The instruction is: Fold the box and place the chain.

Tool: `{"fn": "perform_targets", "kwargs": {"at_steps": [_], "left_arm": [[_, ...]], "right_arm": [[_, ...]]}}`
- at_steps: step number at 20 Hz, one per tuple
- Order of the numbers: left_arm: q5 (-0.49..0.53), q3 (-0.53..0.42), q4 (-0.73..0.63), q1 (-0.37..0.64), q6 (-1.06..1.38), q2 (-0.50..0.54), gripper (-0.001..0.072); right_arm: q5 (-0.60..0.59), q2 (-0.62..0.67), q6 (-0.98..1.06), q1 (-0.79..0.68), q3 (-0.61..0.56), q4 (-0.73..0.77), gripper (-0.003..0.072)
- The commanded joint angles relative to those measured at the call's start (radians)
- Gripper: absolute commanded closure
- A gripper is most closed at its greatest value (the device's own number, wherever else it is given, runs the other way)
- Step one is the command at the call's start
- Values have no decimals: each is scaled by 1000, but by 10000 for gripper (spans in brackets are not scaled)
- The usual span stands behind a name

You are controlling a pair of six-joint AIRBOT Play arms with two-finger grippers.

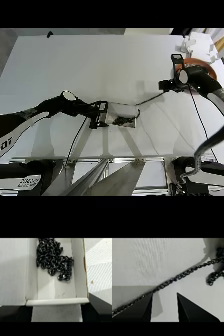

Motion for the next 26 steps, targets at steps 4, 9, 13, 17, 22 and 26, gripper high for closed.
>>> {"fn": "perform_targets", "kwargs": {"at_steps": [4,9,13,17,22,26], "left_arm": [[0,1,0,1,0,0,437],[0,1,0,1,0,0,437],[0,1,0,1,0,0,437],[0,1,0,1,0,0,437],[0,1,0,1,0,0,437],[0,1,0,1,0,0,437]], "right_arm": [[-13,-93,2,-1,14,74,349],[13,-123,2,0,14,105,435],[30,-108,-12,10,14,97,668],[43,-3,-36,45,14,85,669],[158,269,-114,123,14,86,669],[295,494,-113,273,14,109,669]]}}
